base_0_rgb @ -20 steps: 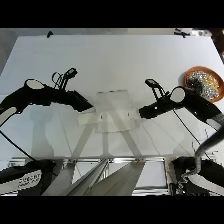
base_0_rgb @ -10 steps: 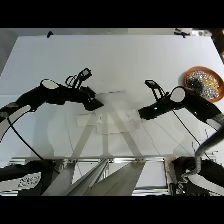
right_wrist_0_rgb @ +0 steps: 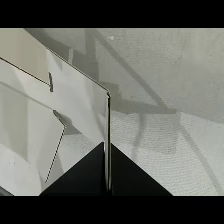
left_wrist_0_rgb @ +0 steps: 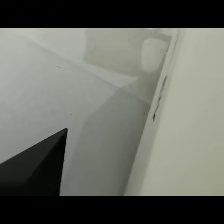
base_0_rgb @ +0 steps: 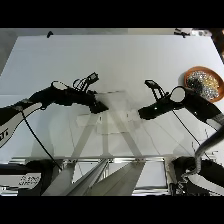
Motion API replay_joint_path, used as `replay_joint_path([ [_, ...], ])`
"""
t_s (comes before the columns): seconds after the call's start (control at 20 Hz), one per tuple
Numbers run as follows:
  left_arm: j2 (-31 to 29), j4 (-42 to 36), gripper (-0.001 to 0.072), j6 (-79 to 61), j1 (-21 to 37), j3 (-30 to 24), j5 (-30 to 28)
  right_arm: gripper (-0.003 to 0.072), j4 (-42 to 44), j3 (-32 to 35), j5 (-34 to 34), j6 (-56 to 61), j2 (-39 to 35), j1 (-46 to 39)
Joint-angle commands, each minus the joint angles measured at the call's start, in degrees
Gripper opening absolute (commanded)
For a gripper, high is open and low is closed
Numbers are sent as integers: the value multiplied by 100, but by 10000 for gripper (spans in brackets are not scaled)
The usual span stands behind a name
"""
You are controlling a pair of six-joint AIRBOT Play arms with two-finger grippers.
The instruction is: Fold the box and place the chain.
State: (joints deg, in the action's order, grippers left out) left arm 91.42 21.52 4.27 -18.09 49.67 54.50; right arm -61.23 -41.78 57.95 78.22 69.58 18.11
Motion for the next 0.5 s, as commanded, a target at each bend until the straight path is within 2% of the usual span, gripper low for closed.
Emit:
replay_joint_path([
  [0.0,87,-4,503,-149,-4,17,103,9,4,2,2,2,-4,4],
  [0.1,87,-4,483,-245,-2,22,83,9,2,2,2,2,-4,4],
  [0.2,76,-4,322,-330,-2,22,48,9,0,2,2,0,-4,4],
  [0.3,20,-2,206,-468,-2,22,26,9,0,2,2,0,-4,4],
  [0.4,-107,-2,43,-734,9,22,15,9,-7,2,7,0,-4,4],
  [0.45,-173,-4,9,-813,33,22,33,9,-17,2,9,0,-4,4],
])
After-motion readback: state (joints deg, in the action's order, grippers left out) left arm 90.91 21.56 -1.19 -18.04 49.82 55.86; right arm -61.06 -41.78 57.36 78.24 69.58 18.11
